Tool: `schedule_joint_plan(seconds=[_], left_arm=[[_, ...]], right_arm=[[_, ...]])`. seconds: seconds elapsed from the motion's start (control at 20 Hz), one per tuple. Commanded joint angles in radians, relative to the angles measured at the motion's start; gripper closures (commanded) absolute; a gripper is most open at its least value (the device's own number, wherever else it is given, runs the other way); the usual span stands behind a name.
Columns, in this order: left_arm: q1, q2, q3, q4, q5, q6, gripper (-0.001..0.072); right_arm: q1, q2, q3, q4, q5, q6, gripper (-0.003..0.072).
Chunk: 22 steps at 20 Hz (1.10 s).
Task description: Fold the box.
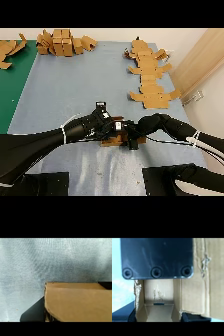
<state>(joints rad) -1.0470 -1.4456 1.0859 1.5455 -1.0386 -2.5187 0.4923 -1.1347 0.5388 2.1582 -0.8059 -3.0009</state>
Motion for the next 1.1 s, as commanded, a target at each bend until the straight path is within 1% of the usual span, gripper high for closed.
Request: schedule_joint_plan(seconds=[0.0,0.1,0.2,0.5,0.7,1.05], left_arm=[[-0.001,0.000,0.002,-0.005,0.016,0.002,0.0695],[-0.001,0.002,0.002,-0.005,0.011,0.014,0.0690],[-0.001,0.011,0.002,-0.004,-0.005,0.021,0.0263],[0.006,0.039,0.002,0.007,-0.055,0.025,0.0257],[0.006,0.051,0.006,0.000,-0.071,0.035,0.0257],[0.010,0.159,0.008,0.008,-0.111,0.035,0.0257]], right_arm=[[0.000,0.000,0.000,0.000,0.000,-0.001,0.0153],[0.000,0.000,0.000,0.000,0.000,-0.001,0.0153],[0.000,0.000,0.000,0.000,0.000,-0.001,0.0153],[0.000,0.000,0.000,0.000,0.000,-0.001,0.0153],[0.000,0.000,0.000,0.000,0.000,-0.001,0.0153],[0.000,0.000,0.000,0.000,0.000,-0.001,0.0153]])
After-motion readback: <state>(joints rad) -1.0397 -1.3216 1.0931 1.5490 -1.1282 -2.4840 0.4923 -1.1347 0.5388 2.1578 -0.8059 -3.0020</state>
